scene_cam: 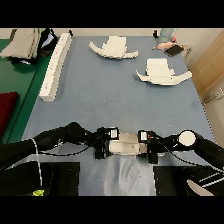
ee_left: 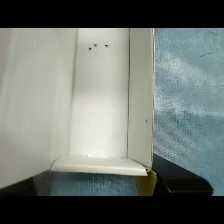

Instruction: Fold the box.

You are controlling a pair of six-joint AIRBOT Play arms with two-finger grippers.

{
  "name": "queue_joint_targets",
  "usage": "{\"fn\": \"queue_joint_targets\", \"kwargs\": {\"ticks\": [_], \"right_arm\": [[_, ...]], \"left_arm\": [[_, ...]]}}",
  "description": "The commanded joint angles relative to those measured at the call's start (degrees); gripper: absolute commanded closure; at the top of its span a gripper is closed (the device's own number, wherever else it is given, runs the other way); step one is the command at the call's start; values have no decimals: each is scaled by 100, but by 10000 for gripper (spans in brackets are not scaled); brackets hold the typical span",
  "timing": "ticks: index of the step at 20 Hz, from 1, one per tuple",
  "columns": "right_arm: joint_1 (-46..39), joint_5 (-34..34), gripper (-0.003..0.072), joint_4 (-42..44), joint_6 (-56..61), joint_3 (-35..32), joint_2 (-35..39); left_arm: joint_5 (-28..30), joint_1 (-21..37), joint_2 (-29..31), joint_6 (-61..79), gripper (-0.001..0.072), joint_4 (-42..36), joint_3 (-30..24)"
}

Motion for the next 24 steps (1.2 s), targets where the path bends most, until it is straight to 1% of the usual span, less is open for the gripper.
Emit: {"fn": "queue_joint_targets", "kwargs": {"ticks": [1, 4, 7, 22, 23, 24], "right_arm": [[4, 11, 178, -2, -4, 2, -2], [4, 11, 178, -2, -4, 2, -2], [4, 11, 177, -2, -4, 2, -2], [4, 11, 178, -2, -7, 2, -2], [4, 11, 178, -2, -4, 2, -2], [4, 11, 178, -2, -4, 2, -2]], "left_arm": [[48, -7, -2, 120, 0, 7, -7], [-31, -7, 4, 177, 1, 46, -13], [-251, -9, 9, 341, 1, 70, -13], [-122, -111, 9, 282, 2, 0, -13], [-122, -114, 9, 282, 14, 0, -13], [-125, -114, 9, 282, 121, 2, -13]]}}
